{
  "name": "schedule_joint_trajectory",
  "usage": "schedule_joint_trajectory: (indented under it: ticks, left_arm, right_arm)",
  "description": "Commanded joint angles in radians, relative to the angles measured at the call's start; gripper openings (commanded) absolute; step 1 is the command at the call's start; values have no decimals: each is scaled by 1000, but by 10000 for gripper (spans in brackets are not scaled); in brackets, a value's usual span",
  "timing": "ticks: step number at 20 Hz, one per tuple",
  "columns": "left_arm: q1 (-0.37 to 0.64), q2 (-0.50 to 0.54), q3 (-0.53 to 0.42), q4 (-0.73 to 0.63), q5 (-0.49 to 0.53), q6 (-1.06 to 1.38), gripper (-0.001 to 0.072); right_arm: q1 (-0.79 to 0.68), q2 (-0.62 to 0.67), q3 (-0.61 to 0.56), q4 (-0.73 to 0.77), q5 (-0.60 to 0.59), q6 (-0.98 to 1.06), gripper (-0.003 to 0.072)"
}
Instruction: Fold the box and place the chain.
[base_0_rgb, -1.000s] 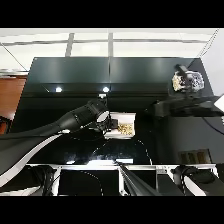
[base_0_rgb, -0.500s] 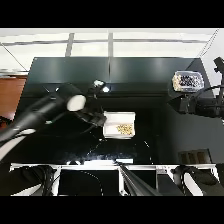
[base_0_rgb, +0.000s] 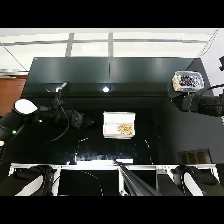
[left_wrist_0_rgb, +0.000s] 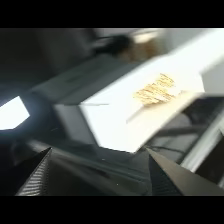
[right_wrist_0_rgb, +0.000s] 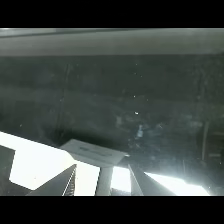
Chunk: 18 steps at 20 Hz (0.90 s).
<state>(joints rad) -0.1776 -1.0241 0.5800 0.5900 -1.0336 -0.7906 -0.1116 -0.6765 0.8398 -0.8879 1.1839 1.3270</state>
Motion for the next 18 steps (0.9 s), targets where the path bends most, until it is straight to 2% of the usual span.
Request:
schedule_joint_trajectory:
  ticks: [1, 3, 5, 8, 13, 18]
  left_arm:
    - [8, -101, -104, -190, 39, 487, 710]
    - [-19, -156, -103, -182, 105, 707, 710]
    - [-42, -183, -91, -177, 113, 942, 709]
    - [-101, -230, -35, -85, 115, 1089, 709]
    - [-171, -330, 68, -10, 69, 1080, 709]
    - [-180, -332, 71, -24, 57, 1105, 708]
  right_arm:
    - [0, 1, 1, -4, -7, 1, 379]
    - [0, 1, 1, -3, -16, 1, 379]
    - [0, 1, 1, -4, -18, 1, 379]
    - [0, 1, 1, -3, -18, 5, 379]
    - [2, 0, 1, -3, -22, 8, 379]
    - [2, 0, 1, -3, -27, 8, 379]
